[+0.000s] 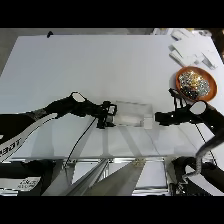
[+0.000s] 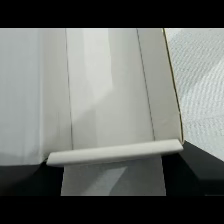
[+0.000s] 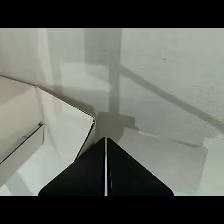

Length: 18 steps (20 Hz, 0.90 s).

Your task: Fold the box and place the chain.

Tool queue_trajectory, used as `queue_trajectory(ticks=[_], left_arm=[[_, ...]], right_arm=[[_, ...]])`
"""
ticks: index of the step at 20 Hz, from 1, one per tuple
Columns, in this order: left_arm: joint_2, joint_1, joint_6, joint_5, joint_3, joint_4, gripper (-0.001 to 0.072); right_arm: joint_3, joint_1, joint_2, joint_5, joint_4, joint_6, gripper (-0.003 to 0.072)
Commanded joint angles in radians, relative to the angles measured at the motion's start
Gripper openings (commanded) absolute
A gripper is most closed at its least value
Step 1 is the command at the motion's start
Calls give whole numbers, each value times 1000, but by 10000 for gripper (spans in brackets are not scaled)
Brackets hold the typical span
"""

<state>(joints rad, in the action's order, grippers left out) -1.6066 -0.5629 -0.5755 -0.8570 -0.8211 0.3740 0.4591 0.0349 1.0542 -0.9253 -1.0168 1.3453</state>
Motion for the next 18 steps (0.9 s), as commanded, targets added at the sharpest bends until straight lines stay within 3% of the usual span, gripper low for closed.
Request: queue_trajectory(ticks=[1,4,6,7,16,18], left_arm=[[0,0,0,0,-1,0,72],[0,0,0,0,-1,0,72],[0,0,0,0,-1,0,72],[0,0,0,0,-1,0,72],[0,0,0,0,-1,0,72],[0,0,0,0,-1,0,72]], right_arm=[[0,16,0,-9,52,-38,14],[0,16,-17,-53,166,-138,22],[0,16,-38,-61,189,-150,182],[0,16,-49,-63,188,-149,209],[0,16,-127,-124,277,-195,241],[-2,16,-127,-127,280,-195,318]])
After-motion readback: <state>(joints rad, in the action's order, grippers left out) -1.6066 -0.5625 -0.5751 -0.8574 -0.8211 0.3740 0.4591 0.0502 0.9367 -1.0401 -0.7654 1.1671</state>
